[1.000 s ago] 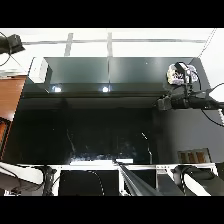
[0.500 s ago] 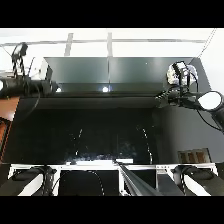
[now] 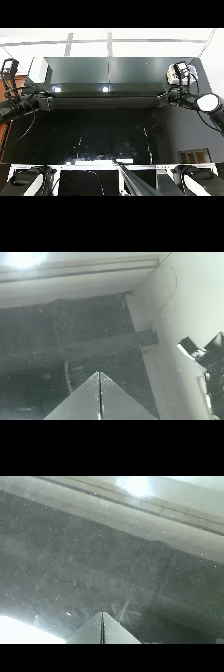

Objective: Fold the box and place the chain.

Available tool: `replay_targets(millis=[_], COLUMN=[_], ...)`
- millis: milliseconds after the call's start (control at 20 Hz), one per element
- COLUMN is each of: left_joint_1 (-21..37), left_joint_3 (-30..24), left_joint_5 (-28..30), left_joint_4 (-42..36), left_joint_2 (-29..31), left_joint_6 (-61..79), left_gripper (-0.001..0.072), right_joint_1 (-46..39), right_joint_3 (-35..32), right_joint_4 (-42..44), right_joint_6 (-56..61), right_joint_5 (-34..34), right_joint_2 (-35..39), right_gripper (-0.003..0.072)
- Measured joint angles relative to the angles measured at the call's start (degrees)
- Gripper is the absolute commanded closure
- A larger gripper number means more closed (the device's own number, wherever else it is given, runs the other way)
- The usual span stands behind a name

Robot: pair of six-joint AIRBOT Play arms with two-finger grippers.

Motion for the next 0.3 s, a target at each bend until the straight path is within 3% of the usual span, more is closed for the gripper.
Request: replay_targets(millis=[300], left_joint_1=[-0.02], left_joint_3=[-0.44], left_joint_5=[0.39], left_joint_4=[0.13], left_joint_2=[0.61], left_joint_6=[0.02], left_gripper=[0.0682], right_joint_1=[0.00], right_joint_3=[0.00], right_joint_4=[-0.02], right_joint_6=[0.00], right_joint_5=[-0.28], right_joint_2=[0.00], right_gripper=[0.0658])
